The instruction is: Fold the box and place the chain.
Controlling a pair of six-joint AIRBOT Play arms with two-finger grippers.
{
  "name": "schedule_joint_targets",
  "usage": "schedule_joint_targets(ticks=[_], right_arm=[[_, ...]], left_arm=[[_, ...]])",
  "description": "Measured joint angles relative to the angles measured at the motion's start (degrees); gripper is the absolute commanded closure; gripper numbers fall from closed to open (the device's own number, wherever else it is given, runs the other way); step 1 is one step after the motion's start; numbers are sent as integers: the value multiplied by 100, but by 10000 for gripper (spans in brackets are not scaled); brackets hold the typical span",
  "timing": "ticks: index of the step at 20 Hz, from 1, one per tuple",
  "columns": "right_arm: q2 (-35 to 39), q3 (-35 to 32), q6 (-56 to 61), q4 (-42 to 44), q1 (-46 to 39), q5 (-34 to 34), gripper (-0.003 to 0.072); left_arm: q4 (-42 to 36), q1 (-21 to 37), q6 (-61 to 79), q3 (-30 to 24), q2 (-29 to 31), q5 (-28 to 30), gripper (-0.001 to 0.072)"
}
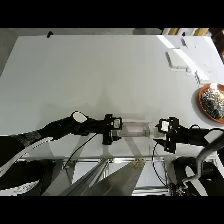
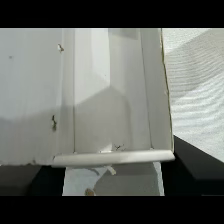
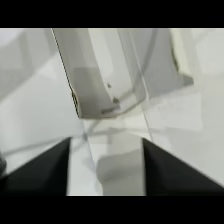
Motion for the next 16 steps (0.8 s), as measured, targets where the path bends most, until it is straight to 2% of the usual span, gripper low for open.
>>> schedule_joint_targets(ticks=[1,3,6,9,13,16], right_arm=[[59,0,11,221,0,-28,578],[127,0,-122,699,0,-210,635],[13,0,-339,1563,0,-962,635],[-522,0,-450,2122,98,-1954,637],[-1513,0,-494,2380,505,-2983,638],[-2085,2,-393,2315,772,-3300,637]], left_arm=[[0,0,0,0,0,2,437],[0,0,0,0,0,2,437],[-2,0,-2,0,0,4,437],[-4,0,-15,0,0,7,437],[-7,0,-15,0,0,7,437],[-11,0,-13,-2,0,7,437]])
